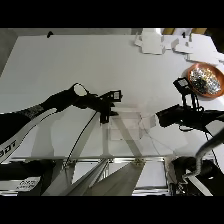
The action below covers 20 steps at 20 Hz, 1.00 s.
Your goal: Fold the box and place the chain.
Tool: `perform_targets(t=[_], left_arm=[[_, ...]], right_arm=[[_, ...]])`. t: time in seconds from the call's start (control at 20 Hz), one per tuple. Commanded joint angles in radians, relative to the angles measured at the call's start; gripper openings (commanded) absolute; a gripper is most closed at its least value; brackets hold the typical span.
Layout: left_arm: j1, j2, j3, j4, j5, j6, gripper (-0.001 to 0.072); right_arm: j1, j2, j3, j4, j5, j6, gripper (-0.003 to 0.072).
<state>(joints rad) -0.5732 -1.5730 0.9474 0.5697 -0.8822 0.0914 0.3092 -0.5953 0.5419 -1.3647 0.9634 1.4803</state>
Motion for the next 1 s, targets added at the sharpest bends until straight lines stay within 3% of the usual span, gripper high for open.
perform_targets(t=[0.0,0.35,0.95], left_arm=[[-0.008,-0.001,0.000,0.011,0.029,-0.045,0.0002],[-0.072,0.012,0.000,0.135,0.072,-0.104,0.0002],[-0.069,0.041,0.000,0.143,0.078,-0.122,0.0003]], right_arm=[[0.001,-0.002,0.001,-0.011,0.000,0.000,0.0337],[0.001,-0.002,0.000,-0.023,-0.003,0.000,0.0337],[0.001,-0.002,0.000,-0.023,-0.003,-0.015,0.0337]])
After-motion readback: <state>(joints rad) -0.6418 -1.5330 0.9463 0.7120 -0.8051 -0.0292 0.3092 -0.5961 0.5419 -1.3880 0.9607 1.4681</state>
